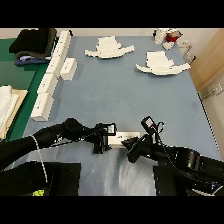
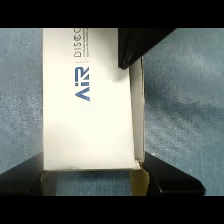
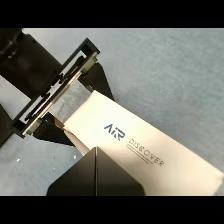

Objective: Fold the box.

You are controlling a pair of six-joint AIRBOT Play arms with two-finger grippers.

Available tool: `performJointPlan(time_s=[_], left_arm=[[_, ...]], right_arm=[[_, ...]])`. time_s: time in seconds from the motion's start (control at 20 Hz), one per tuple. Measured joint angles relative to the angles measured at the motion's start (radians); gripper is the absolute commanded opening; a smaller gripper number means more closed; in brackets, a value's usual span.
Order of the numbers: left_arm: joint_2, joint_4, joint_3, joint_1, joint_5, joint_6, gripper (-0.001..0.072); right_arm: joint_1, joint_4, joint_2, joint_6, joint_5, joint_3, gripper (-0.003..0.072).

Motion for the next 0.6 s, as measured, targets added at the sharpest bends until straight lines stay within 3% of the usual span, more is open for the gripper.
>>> performJointPlan(time_s=[0.25,0.6], left_arm=[[0.0,0.0,0.0,0.0,0.001,0.001,0.0597],[0.0,0.001,0.0,0.0,0.002,0.002,0.0597]], right_arm=[[-0.001,-0.048,0.042,-0.001,-0.096,-0.003,0.0001],[-0.002,-0.068,0.053,-0.001,-0.106,-0.039,0.0001]])
